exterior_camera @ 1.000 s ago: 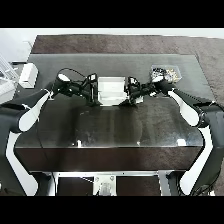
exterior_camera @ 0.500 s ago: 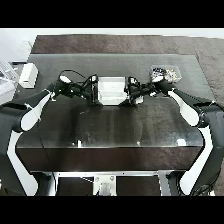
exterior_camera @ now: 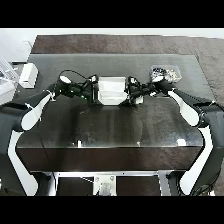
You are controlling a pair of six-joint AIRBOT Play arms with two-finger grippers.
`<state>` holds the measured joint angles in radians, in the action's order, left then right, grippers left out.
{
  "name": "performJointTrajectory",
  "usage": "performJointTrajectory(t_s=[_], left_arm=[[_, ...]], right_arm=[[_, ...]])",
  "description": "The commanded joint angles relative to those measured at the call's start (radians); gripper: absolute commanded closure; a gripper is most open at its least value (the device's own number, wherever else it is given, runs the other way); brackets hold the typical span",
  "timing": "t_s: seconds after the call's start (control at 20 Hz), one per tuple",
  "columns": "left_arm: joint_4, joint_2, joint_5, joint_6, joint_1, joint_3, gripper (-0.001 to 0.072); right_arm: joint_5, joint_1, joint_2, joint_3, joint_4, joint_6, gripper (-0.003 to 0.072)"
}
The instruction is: Fold the box and place the chain.
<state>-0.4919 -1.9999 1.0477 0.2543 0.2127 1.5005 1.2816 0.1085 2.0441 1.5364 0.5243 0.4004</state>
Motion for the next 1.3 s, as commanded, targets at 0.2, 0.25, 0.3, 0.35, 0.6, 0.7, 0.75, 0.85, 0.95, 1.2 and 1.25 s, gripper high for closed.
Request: performJointTrajectory(t_s=[0.2,0.25,0.3,0.35,0.6,0.7,0.75,0.85,0.95,1.2,1.25], left_arm=[[0.006,-0.001,-0.017,0.043,0.000,0.000,0.0009],[0.006,-0.001,-0.018,0.044,0.000,0.000,0.0009],[0.006,-0.001,-0.018,0.044,0.000,0.000,0.0012],[0.006,-0.001,-0.018,0.044,0.000,0.000,0.0145],[0.006,-0.001,-0.018,0.045,0.000,0.000,0.0191],[0.007,-0.001,-0.015,0.045,0.000,0.000,0.0191],[0.006,-0.001,-0.015,0.042,0.000,0.000,0.0190],[0.006,-0.001,-0.016,0.042,0.000,0.000,0.0190],[0.006,-0.001,-0.016,0.042,0.000,0.000,0.0190],[0.006,-0.001,-0.017,0.042,0.000,0.000,0.0191],[0.006,-0.001,-0.017,0.042,0.000,0.000,0.0190]], right_arm=[[0.002,0.001,0.000,0.000,0.000,0.000,0.0108],[0.002,0.001,0.000,0.000,0.000,0.000,0.0107],[0.002,0.001,0.000,0.000,0.000,0.000,0.0107],[0.002,0.001,0.000,0.000,0.000,0.000,0.0107],[0.002,0.001,0.000,0.000,0.000,0.000,0.0107],[0.002,0.001,0.000,0.000,0.000,0.000,0.0108],[0.002,0.001,0.000,0.000,0.000,0.000,0.0107],[0.002,0.001,0.000,0.000,0.000,0.000,0.0107],[0.002,0.001,0.000,0.000,0.000,0.000,0.0107],[-0.006,-0.050,0.001,-0.001,0.035,0.079,0.0107],[-0.006,-0.056,0.001,-0.001,0.035,0.079,0.0107]])
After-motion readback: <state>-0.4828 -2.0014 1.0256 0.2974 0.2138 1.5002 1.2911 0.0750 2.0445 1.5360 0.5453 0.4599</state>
